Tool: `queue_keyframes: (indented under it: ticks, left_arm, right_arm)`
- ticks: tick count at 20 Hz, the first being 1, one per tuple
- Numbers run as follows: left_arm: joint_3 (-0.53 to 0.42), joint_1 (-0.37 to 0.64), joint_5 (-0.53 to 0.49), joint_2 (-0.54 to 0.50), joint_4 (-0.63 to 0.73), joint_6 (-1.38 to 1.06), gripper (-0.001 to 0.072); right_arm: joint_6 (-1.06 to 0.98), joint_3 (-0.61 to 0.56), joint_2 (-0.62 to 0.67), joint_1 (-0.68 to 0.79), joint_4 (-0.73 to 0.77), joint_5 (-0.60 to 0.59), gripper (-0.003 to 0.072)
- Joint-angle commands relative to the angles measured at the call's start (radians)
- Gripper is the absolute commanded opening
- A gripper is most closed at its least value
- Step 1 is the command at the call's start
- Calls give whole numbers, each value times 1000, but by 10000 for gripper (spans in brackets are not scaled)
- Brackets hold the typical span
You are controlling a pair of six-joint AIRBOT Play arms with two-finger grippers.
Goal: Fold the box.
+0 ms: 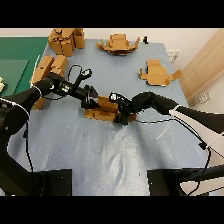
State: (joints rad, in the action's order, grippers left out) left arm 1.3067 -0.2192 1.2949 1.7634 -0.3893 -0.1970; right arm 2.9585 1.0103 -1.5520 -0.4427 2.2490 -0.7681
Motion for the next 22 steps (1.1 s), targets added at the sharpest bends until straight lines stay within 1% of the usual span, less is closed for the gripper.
queue_keyframes:
  ticks: [1, 2, 3, 4, 6, 7, 8, 10, 12, 13, 16, 18, 19, 20, 21, 22]
  left_arm:
    - [6, 49, 0, -6, -1, 10, 625]
    - [8, 75, 12, -11, -1, 23, 608]
    - [9, 103, 47, -14, -1, 53, 274]
    - [9, 135, 139, -18, 0, 51, 17]
    - [8, 164, 359, -21, 0, 51, 11]
    - [3, 159, 417, -30, -1, 52, 10]
    - [-13, 145, 412, -53, -2, 50, 10]
    - [-26, 89, 325, -97, -12, 48, 10]
    - [-24, 11, 196, -117, -7, 48, 13]
    - [-20, -29, 105, -118, -8, 48, 13]
    - [-17, -134, -276, -115, -7, 51, 13]
    - [-1, -171, -470, -98, -8, 67, 13]
    - [10, -179, -519, -85, -10, 87, 13]
    - [22, -182, -530, -68, -29, 117, 13]
    - [30, -185, -525, -53, -72, 160, 13]
    - [34, -191, -502, -40, -147, 215, 13]
  right_arm:
    - [0, 0, -1, -1, -1, 0, 337]
    - [0, -1, -1, -1, -1, 0, 337]
    - [0, 0, -1, -1, -1, 0, 337]
    - [0, -1, -1, -1, -1, 0, 337]
    - [0, 0, -1, -1, -1, 0, 338]
    - [0, 0, -1, -1, -1, 0, 337]
    - [0, 0, -1, -1, -1, 0, 337]
    - [0, 0, -1, -1, 0, 0, 337]
    - [0, 0, -1, -1, 0, 1, 337]
    - [0, 0, -1, -1, -1, 0, 338]
    - [-1, 0, -1, -1, 0, -2, 337]
    - [-1, 0, -1, -1, 0, -3, 338]
    - [-1, 0, -1, -1, 0, -2, 337]
    - [-1, 0, -1, -1, 0, -3, 337]
    - [-1, 0, -1, -1, 0, -8, 337]
    - [0, 0, -1, -1, 0, -15, 337]
